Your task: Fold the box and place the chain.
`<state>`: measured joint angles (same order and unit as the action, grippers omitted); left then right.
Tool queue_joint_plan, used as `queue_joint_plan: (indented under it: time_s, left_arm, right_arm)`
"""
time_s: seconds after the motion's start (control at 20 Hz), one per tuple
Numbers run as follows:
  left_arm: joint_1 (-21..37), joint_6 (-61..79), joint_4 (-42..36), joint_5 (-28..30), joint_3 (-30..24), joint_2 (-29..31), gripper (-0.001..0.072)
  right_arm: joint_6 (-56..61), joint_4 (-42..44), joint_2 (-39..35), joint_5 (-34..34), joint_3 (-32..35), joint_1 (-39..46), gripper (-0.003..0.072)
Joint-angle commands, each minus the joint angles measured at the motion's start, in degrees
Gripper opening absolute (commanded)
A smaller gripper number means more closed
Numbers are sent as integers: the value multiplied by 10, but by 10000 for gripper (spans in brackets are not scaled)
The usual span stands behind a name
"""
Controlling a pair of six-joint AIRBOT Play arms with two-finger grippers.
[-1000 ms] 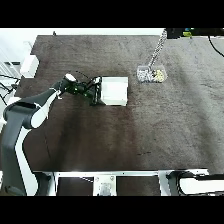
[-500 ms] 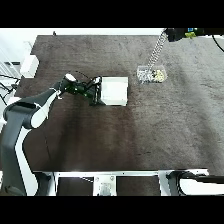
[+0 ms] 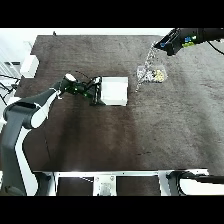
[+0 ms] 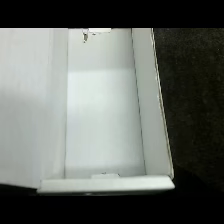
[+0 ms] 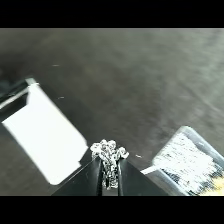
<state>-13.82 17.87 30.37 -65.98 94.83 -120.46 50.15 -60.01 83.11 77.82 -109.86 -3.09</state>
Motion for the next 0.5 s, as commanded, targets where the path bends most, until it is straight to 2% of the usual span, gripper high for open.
queue_joint_plan:
  time_s: [0.0, 0.2, 0.45]
  left_arm:
    - [0, 0, 0, 0, 0, 0, 420]
    - [0, 0, 0, 0, 0, 0, 420]
    - [0, 0, 0, 0, 0, 0, 419]
  right_arm:
    - [-44, 56, 2, 45, 1, 0, 0]
    - [-75, 70, 2, 48, 31, 0, 0]
    - [-158, 151, 2, 47, 99, -5, 0]
